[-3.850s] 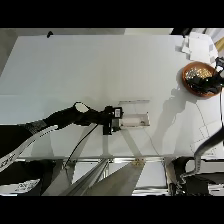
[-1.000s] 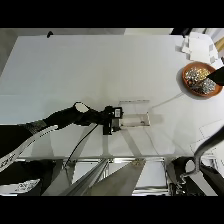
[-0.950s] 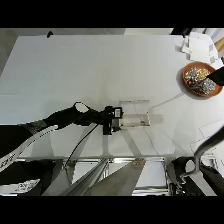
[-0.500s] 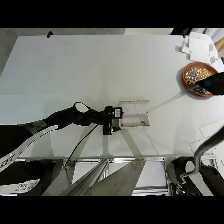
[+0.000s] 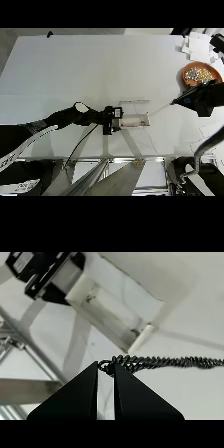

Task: Fold the box and place the chain.

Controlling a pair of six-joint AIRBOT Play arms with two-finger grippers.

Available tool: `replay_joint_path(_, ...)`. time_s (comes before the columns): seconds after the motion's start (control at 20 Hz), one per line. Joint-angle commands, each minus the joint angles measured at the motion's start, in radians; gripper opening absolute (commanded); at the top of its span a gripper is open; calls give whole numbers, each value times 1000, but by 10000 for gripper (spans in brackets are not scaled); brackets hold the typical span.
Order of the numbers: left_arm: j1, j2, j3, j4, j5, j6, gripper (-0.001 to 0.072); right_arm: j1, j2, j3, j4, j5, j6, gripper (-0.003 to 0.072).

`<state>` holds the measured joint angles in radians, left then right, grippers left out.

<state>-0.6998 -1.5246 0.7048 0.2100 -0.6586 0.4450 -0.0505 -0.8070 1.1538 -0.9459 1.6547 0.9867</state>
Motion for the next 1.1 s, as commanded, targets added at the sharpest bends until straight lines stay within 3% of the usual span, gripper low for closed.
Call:
replay_joint_path(0.0,0,0,0,0,0,0,68,61,1,-1,1,2,-1,10)
replay_joint_path(0.2,0,0,0,0,0,0,69,105,1,-9,30,-27,3,10)
replay_joint_path(0.5,0,0,0,0,0,0,68,195,0,-131,56,-124,-1,10)
replay_joint_path(1.05,0,0,0,0,0,0,68,399,-1,-298,57,-391,11,10)
